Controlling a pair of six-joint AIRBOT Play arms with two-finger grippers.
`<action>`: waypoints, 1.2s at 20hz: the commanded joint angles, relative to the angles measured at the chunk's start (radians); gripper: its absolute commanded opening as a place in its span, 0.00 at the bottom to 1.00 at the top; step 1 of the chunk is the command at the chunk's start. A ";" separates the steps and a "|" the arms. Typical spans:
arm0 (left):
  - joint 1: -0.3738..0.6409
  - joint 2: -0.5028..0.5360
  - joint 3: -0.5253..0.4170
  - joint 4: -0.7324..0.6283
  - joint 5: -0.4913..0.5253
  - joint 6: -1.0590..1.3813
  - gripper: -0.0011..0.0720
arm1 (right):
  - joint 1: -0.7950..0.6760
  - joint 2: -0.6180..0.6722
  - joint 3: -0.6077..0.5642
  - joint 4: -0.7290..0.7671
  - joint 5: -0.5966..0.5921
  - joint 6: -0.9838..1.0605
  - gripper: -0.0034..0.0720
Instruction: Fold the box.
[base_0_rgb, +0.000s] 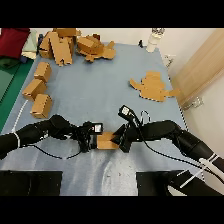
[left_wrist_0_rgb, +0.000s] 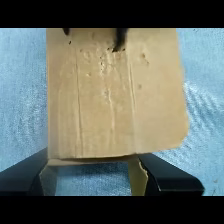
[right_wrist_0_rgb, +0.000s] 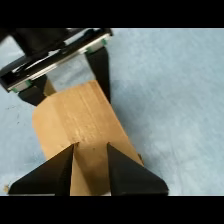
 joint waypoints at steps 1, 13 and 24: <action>0.000 0.001 0.000 0.000 0.000 0.000 0.57 | 0.059 -0.004 0.003 -0.033 0.019 -0.096 0.49; 0.000 0.001 0.000 0.000 0.000 0.000 0.57 | 0.095 0.001 0.021 -0.226 0.029 -0.100 0.68; 0.000 0.001 0.000 0.000 0.000 0.000 0.57 | 0.095 0.021 0.026 -0.329 0.009 -0.151 0.71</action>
